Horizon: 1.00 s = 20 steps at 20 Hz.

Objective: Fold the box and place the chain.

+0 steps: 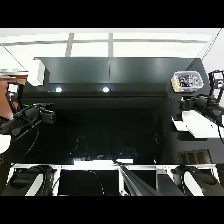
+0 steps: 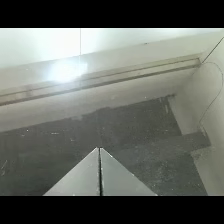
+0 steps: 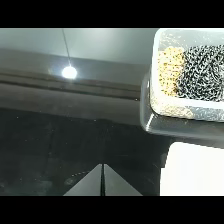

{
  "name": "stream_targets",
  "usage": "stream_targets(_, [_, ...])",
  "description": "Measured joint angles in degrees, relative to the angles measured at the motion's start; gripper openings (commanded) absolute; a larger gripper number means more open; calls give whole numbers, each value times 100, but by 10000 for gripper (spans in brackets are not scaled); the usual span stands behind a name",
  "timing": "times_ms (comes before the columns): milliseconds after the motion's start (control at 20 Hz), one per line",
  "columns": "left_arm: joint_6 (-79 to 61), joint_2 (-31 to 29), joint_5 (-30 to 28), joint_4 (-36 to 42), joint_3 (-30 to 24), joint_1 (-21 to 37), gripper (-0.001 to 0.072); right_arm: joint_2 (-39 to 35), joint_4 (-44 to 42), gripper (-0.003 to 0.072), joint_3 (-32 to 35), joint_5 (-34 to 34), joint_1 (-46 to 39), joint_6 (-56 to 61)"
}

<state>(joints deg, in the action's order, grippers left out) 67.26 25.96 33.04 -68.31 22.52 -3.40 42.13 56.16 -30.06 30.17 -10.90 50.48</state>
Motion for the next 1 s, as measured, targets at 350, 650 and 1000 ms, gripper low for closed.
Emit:
stream_targets(350, [0,0,0,-2,0,0,32,0,-2,13,0,0,0,0])
stream_targets(650, [0,0,0,0,-2,0,32,0,-2,13,0,0,0,0])
stream_targets(1000, [2,0,-153,0,-2,0,32,0,-448,13,0,-39,0,2])
